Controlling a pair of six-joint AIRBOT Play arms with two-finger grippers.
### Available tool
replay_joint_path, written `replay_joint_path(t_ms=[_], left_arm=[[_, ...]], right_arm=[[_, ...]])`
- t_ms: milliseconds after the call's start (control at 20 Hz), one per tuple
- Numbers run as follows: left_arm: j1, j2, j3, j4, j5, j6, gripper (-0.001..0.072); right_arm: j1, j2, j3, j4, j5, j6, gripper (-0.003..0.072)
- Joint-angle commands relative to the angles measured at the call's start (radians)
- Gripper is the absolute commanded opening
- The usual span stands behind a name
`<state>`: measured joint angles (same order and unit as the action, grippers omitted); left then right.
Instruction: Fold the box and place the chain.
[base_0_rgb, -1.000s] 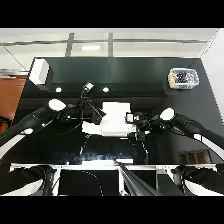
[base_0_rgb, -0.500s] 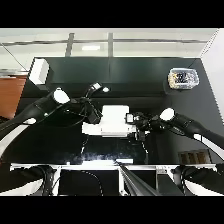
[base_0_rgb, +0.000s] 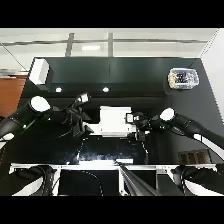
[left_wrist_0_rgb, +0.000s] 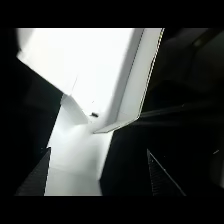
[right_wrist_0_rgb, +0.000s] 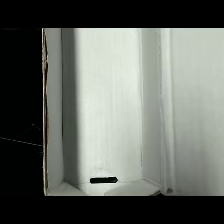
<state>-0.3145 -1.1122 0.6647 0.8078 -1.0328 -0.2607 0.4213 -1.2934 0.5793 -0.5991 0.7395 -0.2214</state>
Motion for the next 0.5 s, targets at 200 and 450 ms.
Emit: replay_joint_path(t_ms=[200,450], left_arm=[[-0.152,-0.054,-0.058,0.1,0.299,0.317,0.0699],[-0.22,-0.057,-0.057,0.078,0.294,0.306,0.046]], right_arm=[[0.001,-0.001,0.0,0.001,0.0,0.0,0.0368],[0.0,-0.001,0.0,0.001,0.0,0.0,0.0368]])
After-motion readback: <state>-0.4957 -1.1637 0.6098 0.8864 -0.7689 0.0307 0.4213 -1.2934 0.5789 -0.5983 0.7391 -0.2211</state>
